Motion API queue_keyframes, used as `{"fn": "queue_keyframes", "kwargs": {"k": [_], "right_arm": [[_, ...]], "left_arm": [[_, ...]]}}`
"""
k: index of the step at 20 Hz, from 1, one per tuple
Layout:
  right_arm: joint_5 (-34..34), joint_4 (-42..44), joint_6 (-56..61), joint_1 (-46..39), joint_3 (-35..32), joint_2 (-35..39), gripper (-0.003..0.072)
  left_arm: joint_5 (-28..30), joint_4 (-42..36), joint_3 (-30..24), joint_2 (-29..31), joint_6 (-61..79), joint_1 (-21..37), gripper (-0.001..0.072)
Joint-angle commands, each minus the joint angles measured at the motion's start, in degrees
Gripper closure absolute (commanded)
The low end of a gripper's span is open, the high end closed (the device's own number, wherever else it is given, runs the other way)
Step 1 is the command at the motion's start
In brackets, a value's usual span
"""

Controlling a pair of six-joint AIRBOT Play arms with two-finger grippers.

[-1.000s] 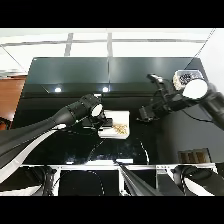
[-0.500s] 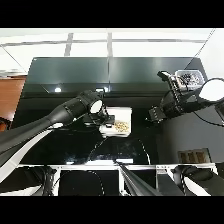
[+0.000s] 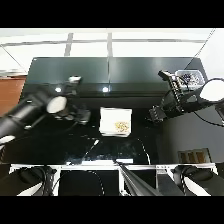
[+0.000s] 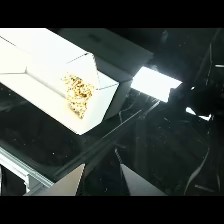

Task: Fold the box and place the chain.

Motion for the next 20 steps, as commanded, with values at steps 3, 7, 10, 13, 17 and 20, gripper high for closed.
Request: {"fn": "queue_keyframes", "kwargs": {"k": [3,7,10,13,17,20], "right_arm": [[-2.8,-1.1,0.0,0.0,0.0,0.0,0.0414],[-3.4,-1.1,0.0,0.0,0.0,0.0,0.0414],[-3.3,-1.1,0.0,0.0,0.0,0.0,0.0414],[-3.2,-1.1,0.0,0.0,0.0,0.0,0.0414],[-3.2,-1.1,0.0,0.0,0.0,0.0,0.0414],[-3.2,-1.1,0.0,0.0,0.0,0.0,0.0414]], "left_arm": [[4.5,-40.6,-17.3,6.6,46.2,23.8,0.0024],[2.5,-56.7,-24.1,3.3,93.0,25.3,-0.0005],[9.5,-55.3,-24.5,-0.2,112.2,20.1,-0.0005],[17.7,-50.3,-22.8,-3.6,121.3,15.1,-0.0006],[20.1,-53.7,-18.2,-10.0,124.3,15.0,-0.0006],[19.3,-55.6,-15.4,-14.5,127.3,14.4,-0.0005]]}}
